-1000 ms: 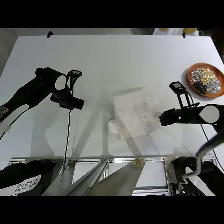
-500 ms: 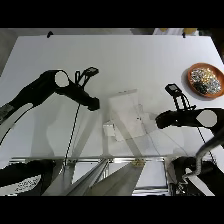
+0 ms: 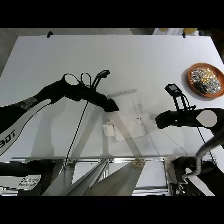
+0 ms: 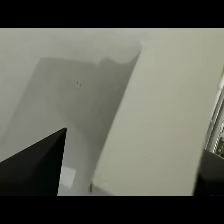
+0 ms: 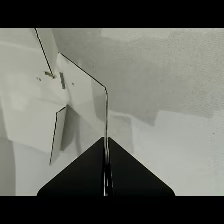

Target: Fold the box and place the chain.

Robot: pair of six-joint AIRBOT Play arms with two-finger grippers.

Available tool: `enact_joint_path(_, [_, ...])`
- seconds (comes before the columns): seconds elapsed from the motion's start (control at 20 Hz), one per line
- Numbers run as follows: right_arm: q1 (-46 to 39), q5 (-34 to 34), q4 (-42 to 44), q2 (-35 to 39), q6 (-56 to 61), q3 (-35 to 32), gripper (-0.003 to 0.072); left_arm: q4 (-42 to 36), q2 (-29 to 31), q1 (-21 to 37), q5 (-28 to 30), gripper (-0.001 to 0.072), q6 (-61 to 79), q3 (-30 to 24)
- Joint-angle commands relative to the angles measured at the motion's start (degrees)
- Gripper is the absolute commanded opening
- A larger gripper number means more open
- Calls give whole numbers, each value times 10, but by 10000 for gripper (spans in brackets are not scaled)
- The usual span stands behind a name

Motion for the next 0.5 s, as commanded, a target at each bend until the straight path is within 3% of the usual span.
enact_joint_path(0.0, [1, 0, 0, 0, -2, 0, 16, -50, -30, -5, -23, 476, 37, 0])
enact_joint_path(0.05, [1, 0, 0, 0, -2, 0, 16, -48, -33, -4, -37, 297, 38, 0])
enact_joint_path(0.15, [1, 0, 0, 0, -2, 0, 16, -34, -33, -3, -54, 246, 53, 0])
enact_joint_path(0.2, [1, 0, 0, 0, -2, 0, 16, -27, -33, -2, -62, 177, 68, 0])
enact_joint_path(0.25, [1, 1, 0, 0, -2, 0, 16, -24, -33, -1, -71, 51, 88, 0])
enact_joint_path(0.3, [1, 1, 1, 0, -2, 0, 16, -25, -32, 0, -76, 7, 111, 0])
enact_joint_path(0.4, [1, 1, 5, 1, -2, 1, 20, -24, -25, -2, -75, 4, 166, 0])
enact_joint_path(0.45, [1, 8, 5, 2, -2, 6, 77, -24, -17, -3, -75, 4, 206, 0])
